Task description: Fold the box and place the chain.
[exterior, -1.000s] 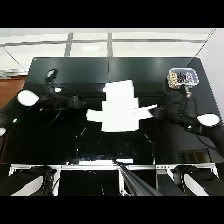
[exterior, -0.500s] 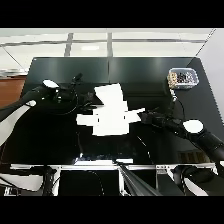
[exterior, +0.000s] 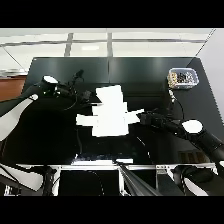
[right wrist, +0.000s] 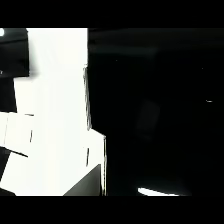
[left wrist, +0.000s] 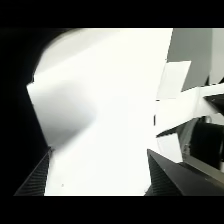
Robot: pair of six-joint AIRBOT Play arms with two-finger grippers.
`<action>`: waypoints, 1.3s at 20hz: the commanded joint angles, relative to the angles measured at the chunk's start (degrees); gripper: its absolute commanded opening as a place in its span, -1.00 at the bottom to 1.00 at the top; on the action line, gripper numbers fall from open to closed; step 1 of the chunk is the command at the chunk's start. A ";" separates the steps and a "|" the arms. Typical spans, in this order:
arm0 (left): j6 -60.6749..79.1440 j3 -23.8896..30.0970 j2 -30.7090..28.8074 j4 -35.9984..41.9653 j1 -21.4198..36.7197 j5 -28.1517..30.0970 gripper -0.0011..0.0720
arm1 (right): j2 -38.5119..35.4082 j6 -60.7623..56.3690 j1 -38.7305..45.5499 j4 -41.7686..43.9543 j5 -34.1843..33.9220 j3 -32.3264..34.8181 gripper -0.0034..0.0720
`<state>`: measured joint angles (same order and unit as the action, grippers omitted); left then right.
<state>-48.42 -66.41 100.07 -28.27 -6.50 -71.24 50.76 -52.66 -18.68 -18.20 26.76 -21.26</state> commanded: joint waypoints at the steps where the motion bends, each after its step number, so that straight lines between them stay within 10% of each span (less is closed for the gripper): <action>1: 0.39 -4.04 2.03 -4.39 -0.02 -1.22 0.96 | -0.04 -0.02 -0.07 0.00 0.20 0.02 -0.89; 7: 8.48 -6.21 7.13 1.36 -1.33 -17.68 0.86 | -0.02 -0.02 -0.07 -0.02 0.17 0.02 -0.89; 15: 15.85 -6.47 7.80 -3.28 -6.88 -20.83 -0.68 | 0.00 0.00 -0.07 -0.02 0.17 0.02 -0.89; 19: 15.56 -8.09 7.80 -4.09 -6.03 -20.70 -0.91 | 0.00 -0.02 -0.02 -2.03 0.22 0.00 -0.83; 21: 13.79 -9.40 7.52 -4.09 -5.57 -20.63 -0.91 | -0.02 -0.02 0.11 -2.67 0.46 -0.35 0.80; 26: 15.72 -2.19 -1.95 -1.81 -5.57 -17.42 -0.92 | -0.24 -0.07 9.44 -21.70 25.57 -9.75 0.92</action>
<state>-34.63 -73.14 103.37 -32.34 -12.19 -91.37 50.65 -52.73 -13.96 -29.28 37.34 -26.35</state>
